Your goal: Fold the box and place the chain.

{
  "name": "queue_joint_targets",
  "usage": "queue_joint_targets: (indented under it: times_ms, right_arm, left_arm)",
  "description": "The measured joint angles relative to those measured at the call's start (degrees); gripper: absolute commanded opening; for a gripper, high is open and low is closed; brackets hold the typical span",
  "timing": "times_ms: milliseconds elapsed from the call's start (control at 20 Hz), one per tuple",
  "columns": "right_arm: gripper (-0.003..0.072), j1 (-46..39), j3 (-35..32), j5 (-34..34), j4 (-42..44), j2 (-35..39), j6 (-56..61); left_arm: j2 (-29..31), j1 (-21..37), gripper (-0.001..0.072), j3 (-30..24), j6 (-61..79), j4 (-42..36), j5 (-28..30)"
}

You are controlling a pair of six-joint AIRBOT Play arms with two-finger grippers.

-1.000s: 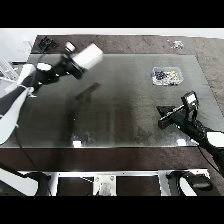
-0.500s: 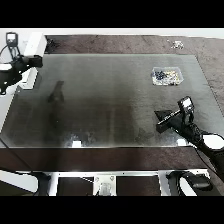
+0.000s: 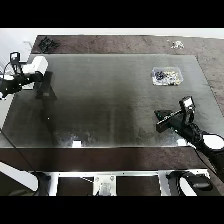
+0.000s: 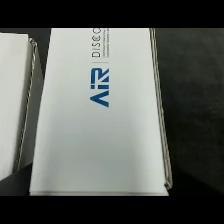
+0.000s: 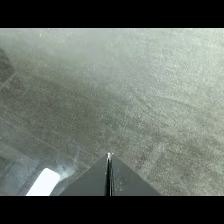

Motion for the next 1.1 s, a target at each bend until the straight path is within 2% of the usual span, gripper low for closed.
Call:
queue_joint_targets:
  times_ms: [400, 450, 500, 600, 650, 700, 850, 900, 950, 1050, 1100]
  right_arm:
    - [0.0011, 0.0, 0.0, 0.0, 0.9, 0.0, 0.0]
    - [0.0011, 0.0, 0.0, -0.1, 1.1, 0.0, 0.0]
    - [0.0011, 0.0, 0.0, -0.1, 1.3, 0.0, 0.0]
    - [0.0011, 0.0, 0.0, -0.2, 1.3, 0.0, 0.0]
    - [0.0011, 0.0, 0.0, -0.2, 1.4, 0.0, 0.0]
    - [0.0011, 0.0, 0.0, -0.2, 1.4, 0.0, 0.0]
    - [0.0035, 0.0, 0.0, -0.2, 1.4, 0.0, 0.0]
    - [0.0135, 0.0, 0.0, -0.2, 1.5, 0.0, 0.0]
    - [0.0175, 0.0, 0.0, -0.2, 1.5, 0.0, 0.0]
    - [0.0201, 0.0, 0.0, -0.2, 1.5, 0.0, 0.0]
    - [0.0297, 0.0, 0.0, -0.2, 1.5, 0.0, 0.0]
  left_arm:
    - [-2.1, 0.2, 0.0024, 0.0, -1.1, 1.5, -0.2]
    - [-2.1, 0.2, 0.0254, -0.1, -1.2, 1.6, -0.3]
    - [-2.2, 0.2, 0.0550, 0.0, -1.1, 1.6, -0.6]
    - [-2.3, 0.2, 0.0573, 0.3, -1.1, 1.4, -1.7]
    - [-2.3, 0.2, 0.0667, 0.6, -1.1, 1.3, -2.3]
    - [-2.4, 0.2, 0.0710, 1.1, -1.2, 1.2, -3.3]
    - [-2.6, 0.2, 0.0711, 3.0, -1.8, 1.0, -6.1]
    - [-2.6, 0.3, 0.0711, 3.7, -2.1, 1.0, -7.1]
    - [-2.6, 0.2, 0.0712, 4.3, -2.6, 1.1, -7.8]
    - [-2.6, 0.2, 0.0712, 5.6, -3.0, 1.3, -9.3]
    - [-2.6, 0.2, 0.0712, 6.5, -3.4, 1.6, -10.5]
